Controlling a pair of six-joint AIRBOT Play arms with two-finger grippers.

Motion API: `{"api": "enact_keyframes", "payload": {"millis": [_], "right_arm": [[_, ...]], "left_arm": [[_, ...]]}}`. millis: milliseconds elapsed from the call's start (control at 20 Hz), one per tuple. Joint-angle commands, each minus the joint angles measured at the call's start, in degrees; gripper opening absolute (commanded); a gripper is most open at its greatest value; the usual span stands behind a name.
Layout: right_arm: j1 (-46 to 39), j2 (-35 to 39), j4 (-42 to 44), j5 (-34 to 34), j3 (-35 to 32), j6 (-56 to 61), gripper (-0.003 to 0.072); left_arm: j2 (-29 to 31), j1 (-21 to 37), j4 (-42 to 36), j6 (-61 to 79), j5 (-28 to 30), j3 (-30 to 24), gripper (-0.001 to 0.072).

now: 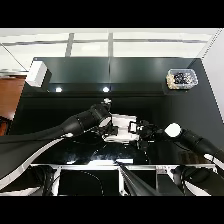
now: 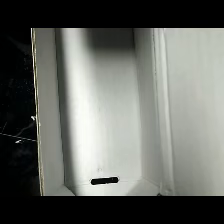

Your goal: Fold the box and place the chain.

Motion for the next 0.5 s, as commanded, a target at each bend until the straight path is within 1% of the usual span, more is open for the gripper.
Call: {"api": "enact_keyframes", "payload": {"millis": [0,250,300,350,400,450], "right_arm": [[0.0,0.0,0.0,-0.5,0.0,0.0,0.0423],[0.0,0.0,0.0,-0.7,0.0,0.0,0.0424],[0.0,0.0,0.0,-0.7,0.0,0.0,0.0423],[0.0,0.0,0.0,-0.7,0.0,0.0,0.0423],[0.0,0.0,0.0,-0.7,0.0,0.0,0.0423],[0.0,0.0,0.0,-0.7,0.0,0.0,0.0423]], "left_arm": [[-0.1,0.0,0.5,0.0,0.4,0.0,0.0160],[-0.8,-0.1,0.4,0.0,0.4,0.0,0.0160],[-0.9,-0.1,0.4,0.0,0.4,0.0,0.0140],[-0.9,-0.1,0.3,0.0,0.4,0.0,0.0089],[-0.9,-0.1,0.2,0.0,0.5,0.0,0.0068],[-1.0,-0.1,0.2,0.2,0.6,0.0,0.0031]]}}
